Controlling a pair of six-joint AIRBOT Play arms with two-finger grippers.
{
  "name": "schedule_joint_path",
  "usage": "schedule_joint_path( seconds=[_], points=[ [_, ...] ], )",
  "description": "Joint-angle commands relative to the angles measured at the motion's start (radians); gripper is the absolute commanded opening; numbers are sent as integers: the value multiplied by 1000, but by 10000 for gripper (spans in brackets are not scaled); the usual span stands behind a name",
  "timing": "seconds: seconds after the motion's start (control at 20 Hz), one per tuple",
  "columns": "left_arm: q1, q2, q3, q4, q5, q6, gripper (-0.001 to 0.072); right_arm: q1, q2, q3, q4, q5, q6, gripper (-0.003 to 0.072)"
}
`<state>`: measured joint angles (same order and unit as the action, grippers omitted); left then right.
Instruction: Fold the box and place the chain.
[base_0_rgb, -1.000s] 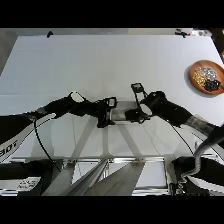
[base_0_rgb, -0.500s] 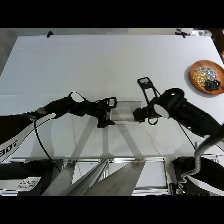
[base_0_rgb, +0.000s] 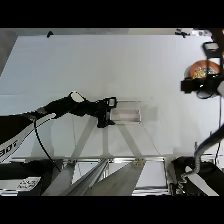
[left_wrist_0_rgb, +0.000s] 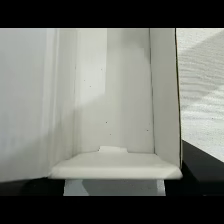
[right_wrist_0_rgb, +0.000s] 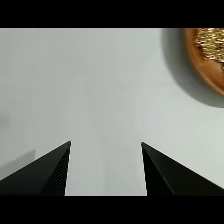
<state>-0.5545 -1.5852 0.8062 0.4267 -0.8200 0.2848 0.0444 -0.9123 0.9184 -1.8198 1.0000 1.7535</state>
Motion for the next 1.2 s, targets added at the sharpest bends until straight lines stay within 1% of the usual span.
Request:
schedule_joint_path(
  seconds=[0.0, 0.05, 0.1, 0.15, 0.25, 0.3, 0.45, 0.55, 0.65, 0.85, 0.9, 0.95, 1.0, 1.1, 1.15],
  points=[
    [-1, 0, 0, 0, 0, 0, 276, -349, -102, 5, 115, -270, -108, 448],
    [-1, 0, 0, 0, 0, 0, 276, -417, -166, 7, 188, -333, -150, 398],
    [-1, 0, 0, 0, 0, 0, 276, -463, -238, 16, 249, -375, -192, 365],
    [-1, 0, 0, 0, 0, 0, 276, -489, -308, 31, 288, -404, -216, 358],
    [-1, 0, 0, 0, 0, 0, 276, -501, -455, 89, 307, -446, -225, 374],
    [-1, 0, 0, 0, 0, 0, 276, -500, -520, 130, 313, -452, -225, 412],
    [-1, 0, 0, 0, 0, 0, 276, -499, -687, 281, 334, -438, -194, 413],
    [-1, 0, 0, 0, 0, 0, 276, -498, -761, 354, 345, -418, -164, 413],
    [-1, 0, 0, 0, 0, 0, 276, -492, -815, 397, 358, -383, -164, 413],
    [-1, 0, 0, 0, 0, 0, 276, -492, -866, 406, 363, -362, -137, 411],
    [-1, 0, 0, 0, 0, 0, 276, -492, -874, 407, 366, -349, -137, 397],
    [-1, 0, 0, 0, 0, 0, 276, -492, -877, 408, 366, -336, -138, 349],
    [-1, 0, 0, 0, 0, 0, 276, -492, -879, 409, 366, -330, -138, 281],
    [-1, 0, 0, 0, 0, 0, 276, -492, -876, 410, 381, -327, -139, 66],
    [-1, 0, 0, 0, 0, 0, 276, -492, -871, 411, 393, -324, -140, 8]
  ],
)
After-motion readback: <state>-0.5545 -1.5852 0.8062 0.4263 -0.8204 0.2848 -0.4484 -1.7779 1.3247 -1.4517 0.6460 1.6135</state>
